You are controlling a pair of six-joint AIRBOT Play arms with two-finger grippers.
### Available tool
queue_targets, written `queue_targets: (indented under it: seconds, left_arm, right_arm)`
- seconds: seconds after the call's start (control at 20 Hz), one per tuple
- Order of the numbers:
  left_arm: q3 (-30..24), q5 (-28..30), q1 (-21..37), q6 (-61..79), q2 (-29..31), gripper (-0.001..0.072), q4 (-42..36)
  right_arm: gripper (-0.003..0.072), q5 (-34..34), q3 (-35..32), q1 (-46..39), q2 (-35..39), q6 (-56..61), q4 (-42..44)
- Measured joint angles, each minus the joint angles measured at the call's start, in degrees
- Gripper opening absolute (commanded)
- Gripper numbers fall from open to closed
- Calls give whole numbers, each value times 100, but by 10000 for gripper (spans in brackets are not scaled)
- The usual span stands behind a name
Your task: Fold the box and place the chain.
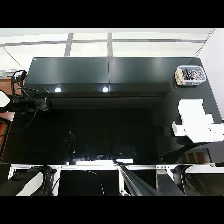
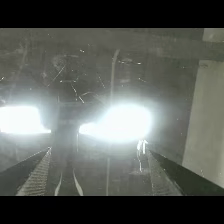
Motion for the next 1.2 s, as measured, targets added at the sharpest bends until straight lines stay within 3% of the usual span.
queue_targets:
  seconds: [0.15, 0.3, 0.35, 0.4, 0.8, 1.2]
  left_arm:
    - [0, 20, 0, 2, 0, 718, 2]
    - [0, 24, 0, 2, 0, 709, -2]
    - [0, 22, 0, 0, 0, 709, -4]
    - [0, 22, 0, 2, 0, 709, -15]
    - [0, -26, 0, 2, 0, 709, -20]
    - [2, 57, 0, 2, 0, 700, -271]
  right_arm:
    - [713, 57, -118, -2, 13, -212, 26]
    - [283, 96, -160, -2, 33, -308, 103]
    - [109, 114, -166, 0, 46, -343, 146]
    - [4, 153, -173, 0, 66, -367, 168]
    - [12, 385, -190, 273, 389, -514, 1150]
    - [12, 518, -227, 1615, 800, -116, 1956]
